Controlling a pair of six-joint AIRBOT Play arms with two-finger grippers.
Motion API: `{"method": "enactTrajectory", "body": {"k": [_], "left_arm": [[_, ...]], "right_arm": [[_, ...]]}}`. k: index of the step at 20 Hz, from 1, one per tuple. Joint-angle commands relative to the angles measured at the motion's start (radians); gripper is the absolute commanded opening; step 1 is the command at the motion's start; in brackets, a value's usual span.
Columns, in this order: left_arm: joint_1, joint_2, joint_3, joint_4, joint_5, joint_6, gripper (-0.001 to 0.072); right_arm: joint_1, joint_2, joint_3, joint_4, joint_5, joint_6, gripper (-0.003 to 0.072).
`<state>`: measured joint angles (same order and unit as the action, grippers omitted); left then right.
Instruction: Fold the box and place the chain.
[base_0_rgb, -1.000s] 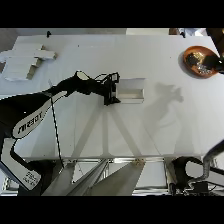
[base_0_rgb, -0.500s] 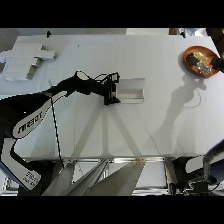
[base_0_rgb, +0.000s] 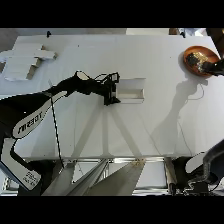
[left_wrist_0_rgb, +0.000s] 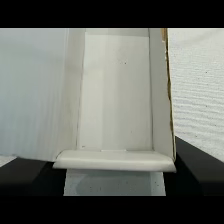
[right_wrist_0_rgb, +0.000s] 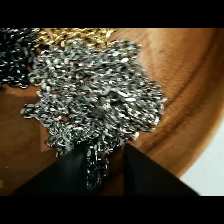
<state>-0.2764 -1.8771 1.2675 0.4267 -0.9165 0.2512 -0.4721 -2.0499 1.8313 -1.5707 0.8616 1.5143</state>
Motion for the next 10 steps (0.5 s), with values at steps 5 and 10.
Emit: {"method": "enactTrajectory", "body": {"k": [5, 10], "left_arm": [[0.0, 0.0, 0.0, 0.0, 0.0, 0.0, 0.028], [0.0, 0.0, 0.0, 0.0, 0.0, 0.0, 0.028]], "right_arm": [[0.028, 0.012, 0.075, -0.011, 0.097, -0.06, 0.0019], [0.023, 0.184, 0.087, -0.018, 0.23, -0.183, 0.0018]]}}
